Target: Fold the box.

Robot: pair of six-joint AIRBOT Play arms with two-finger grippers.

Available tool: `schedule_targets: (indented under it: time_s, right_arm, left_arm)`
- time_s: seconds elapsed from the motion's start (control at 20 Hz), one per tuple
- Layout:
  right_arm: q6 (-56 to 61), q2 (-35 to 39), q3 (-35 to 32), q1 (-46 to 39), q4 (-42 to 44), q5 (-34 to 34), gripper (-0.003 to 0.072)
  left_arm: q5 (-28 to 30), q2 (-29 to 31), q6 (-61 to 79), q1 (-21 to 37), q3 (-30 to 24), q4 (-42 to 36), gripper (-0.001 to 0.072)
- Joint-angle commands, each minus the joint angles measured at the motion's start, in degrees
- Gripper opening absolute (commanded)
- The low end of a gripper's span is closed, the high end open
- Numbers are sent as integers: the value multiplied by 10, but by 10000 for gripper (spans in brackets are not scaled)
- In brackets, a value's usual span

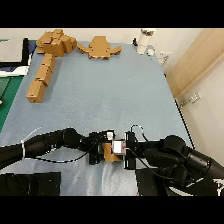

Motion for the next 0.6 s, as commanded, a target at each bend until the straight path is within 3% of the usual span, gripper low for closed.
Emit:
schedule_targets:
  time_s: [0.0,0.35,0.45,0.55]
  right_arm:
    - [-22,20,3,26,-4,-14,410]
    - [-23,-21,2,36,-52,-2,412]
    - [-32,-29,2,37,-52,3,479]
    - [-32,-28,2,48,-62,4,479]
  left_arm:
    - [0,0,0,0,0,0,403]
    - [0,0,0,0,0,0,403]
    - [0,0,0,0,0,0,402]
    - [0,0,0,0,0,0,403]
